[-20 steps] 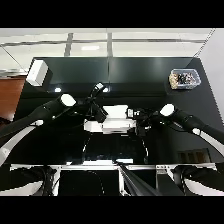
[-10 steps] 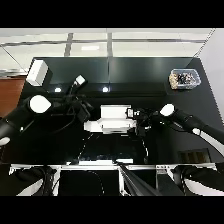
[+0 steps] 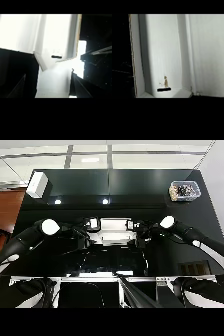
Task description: Fold the box and place the chain.
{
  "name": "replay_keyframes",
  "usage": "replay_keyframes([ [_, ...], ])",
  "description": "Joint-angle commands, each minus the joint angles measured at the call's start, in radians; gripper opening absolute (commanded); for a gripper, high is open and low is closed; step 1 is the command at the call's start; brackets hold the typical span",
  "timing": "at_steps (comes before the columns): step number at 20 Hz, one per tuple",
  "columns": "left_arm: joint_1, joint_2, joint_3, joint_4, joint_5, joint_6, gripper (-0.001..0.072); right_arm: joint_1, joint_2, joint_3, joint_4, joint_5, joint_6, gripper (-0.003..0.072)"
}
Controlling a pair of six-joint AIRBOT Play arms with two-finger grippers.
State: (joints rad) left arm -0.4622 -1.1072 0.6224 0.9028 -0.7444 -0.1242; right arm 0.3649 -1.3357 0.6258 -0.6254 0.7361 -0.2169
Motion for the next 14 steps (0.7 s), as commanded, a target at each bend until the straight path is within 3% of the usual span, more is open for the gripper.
replay_keyframes([
  [1, -0.008, -0.08, 0.039, -0.063, -0.017, 0.074, 0.0662, 0.001, -0.001, 0.0, 0.0, 0.0, 0.0, 0.0182],
  [2, -0.008, -0.101, 0.049, -0.106, -0.021, 0.08, 0.0619, 0.001, -0.001, 0.0, 0.0, 0.0, 0.0, 0.0183],
  [4, -0.008, -0.13, 0.058, -0.126, -0.027, 0.109, 0.0604, 0.001, -0.001, 0.0, 0.0, 0.0, 0.0, 0.0183],
  [7, -0.008, -0.141, 0.059, -0.122, -0.043, 0.113, 0.034, 0.001, -0.001, 0.0, 0.001, 0.0, 0.0, 0.0182],
  [12, -0.008, -0.141, 0.059, -0.124, -0.047, 0.117, 0.0333, 0.001, -0.001, 0.0, 0.0, 0.0, 0.0, 0.0182],
  [14, -0.008, -0.141, 0.059, -0.14, -0.047, 0.117, 0.0263, 0.001, -0.001, 0.0, 0.0, 0.0, 0.0, 0.0182],
])
